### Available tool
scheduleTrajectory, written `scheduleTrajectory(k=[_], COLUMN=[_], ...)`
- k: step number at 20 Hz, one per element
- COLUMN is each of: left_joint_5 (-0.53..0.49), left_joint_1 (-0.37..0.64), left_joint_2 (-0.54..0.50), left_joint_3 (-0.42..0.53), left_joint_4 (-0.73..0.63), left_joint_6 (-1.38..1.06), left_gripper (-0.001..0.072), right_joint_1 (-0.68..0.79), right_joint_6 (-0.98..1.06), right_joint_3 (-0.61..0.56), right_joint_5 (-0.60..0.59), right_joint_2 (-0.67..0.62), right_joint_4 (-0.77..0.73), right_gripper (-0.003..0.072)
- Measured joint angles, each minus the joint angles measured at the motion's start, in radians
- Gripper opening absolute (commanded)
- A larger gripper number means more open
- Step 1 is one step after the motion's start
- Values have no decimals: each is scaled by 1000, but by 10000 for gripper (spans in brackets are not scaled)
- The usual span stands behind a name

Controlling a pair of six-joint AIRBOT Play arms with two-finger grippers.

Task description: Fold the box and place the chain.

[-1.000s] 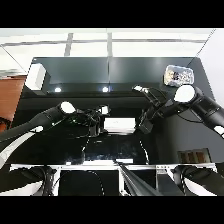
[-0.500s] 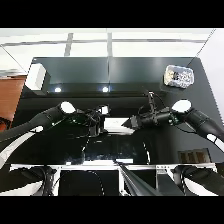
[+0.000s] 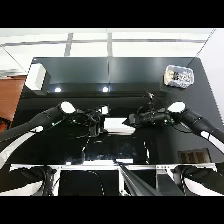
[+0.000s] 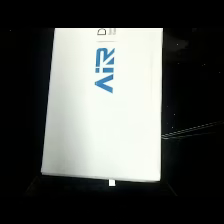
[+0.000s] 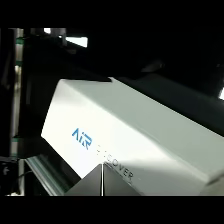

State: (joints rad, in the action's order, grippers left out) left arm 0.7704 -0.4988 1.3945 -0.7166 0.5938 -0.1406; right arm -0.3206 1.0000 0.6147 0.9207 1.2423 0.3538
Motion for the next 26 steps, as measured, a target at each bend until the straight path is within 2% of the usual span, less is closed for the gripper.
scheduleTrajectory(k=[4, 11, 15, 16, 18, 22, 26], left_joint_5=[0, 0, 0, 0, -1, 3, 50], left_joint_1=[0, 0, 0, 0, 1, 3, -11], left_joint_2=[0, 0, 0, -1, -9, -74, -166], left_joint_3=[0, 0, 0, 0, -1, -5, -10], left_joint_4=[0, 0, 0, 0, 5, 29, 12], left_joint_6=[-1, -1, 1, 1, 1, 9, 16], left_gripper=[463, 464, 467, 480, 720, 720, 713], right_joint_1=[0, 1, 33, 54, 114, 283, 408], right_joint_6=[39, 52, 21, 16, 13, 53, 95], right_joint_3=[0, 2, 58, 84, 133, 186, 200], right_joint_5=[-7, -11, 76, 113, 203, 335, 400], right_joint_2=[6, 8, -23, -43, -100, -249, -346], right_joint_4=[72, 111, 169, 167, 198, 322, 429], right_gripper=[15, 14, 14, 14, 14, 14, 15])
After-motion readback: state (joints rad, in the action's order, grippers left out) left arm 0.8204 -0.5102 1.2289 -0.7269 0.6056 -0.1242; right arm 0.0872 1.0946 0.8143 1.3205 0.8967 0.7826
